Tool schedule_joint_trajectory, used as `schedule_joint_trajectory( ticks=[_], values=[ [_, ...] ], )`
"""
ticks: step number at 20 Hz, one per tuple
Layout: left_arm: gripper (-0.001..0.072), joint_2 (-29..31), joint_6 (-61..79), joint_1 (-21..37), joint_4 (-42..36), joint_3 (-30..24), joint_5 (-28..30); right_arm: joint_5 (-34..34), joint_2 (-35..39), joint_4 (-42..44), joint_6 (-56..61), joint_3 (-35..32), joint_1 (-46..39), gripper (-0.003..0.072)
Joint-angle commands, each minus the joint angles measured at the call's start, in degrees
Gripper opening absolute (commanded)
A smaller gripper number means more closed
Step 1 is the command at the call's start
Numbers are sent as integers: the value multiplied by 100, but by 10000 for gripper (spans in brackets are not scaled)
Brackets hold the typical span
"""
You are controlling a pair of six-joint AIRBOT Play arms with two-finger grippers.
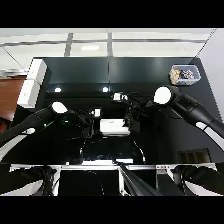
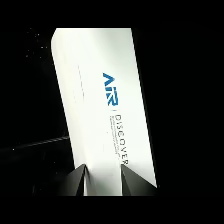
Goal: Fold the box and place the chain.
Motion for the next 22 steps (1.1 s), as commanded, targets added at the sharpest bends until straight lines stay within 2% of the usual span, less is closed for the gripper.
schedule_joint_trajectory(
  ticks=[1,8,13,22],
  values=[
    [370,-2,0,-2,4,0,-20,-247,24,20,0,-2,7,235],
    [370,-2,2,-2,4,0,-22,-348,-15,22,-4,-9,7,234],
    [370,-2,2,-2,4,0,-22,-44,-31,31,-4,-9,7,234],
    [370,-2,2,0,7,0,-15,66,-72,15,-2,-22,7,236]
  ],
)
